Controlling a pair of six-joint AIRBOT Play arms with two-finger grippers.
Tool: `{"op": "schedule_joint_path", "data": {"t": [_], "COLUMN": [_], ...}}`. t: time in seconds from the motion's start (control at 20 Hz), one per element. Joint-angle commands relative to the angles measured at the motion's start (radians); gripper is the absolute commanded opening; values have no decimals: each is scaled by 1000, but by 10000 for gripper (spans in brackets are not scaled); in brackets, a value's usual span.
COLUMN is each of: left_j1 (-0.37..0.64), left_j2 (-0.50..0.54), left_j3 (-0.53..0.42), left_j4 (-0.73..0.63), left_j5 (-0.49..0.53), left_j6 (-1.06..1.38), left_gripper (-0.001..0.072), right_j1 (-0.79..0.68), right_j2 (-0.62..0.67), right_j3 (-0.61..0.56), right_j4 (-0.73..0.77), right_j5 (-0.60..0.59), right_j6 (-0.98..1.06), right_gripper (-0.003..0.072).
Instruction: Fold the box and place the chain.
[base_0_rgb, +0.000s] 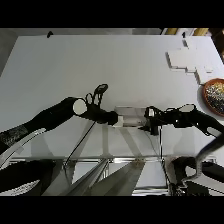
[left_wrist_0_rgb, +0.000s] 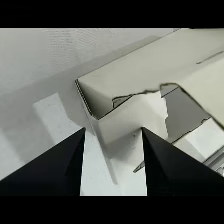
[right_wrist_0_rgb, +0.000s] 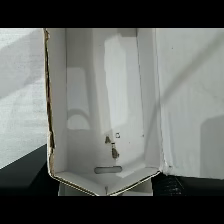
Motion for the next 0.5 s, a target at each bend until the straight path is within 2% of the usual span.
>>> {"op": "schedule_joint_path", "data": {"t": [0.0, 0.25, 0.45], "left_j1": [-19, -60, -74], "left_j2": [-1, -29, -45], "left_j3": [24, 87, 95], "left_j4": [34, 116, 152], "left_j5": [3, -31, -53], "left_j6": [-50, -159, -230], "left_gripper": [394, 393, 393], "right_j1": [-1, -1, -1], "right_j2": [0, 0, 0], "right_j3": [0, 0, 0], "right_j4": [0, 0, 0], "right_j5": [0, 0, 0], "right_j6": [0, 0, 0], "right_gripper": [386, 386, 386]}}
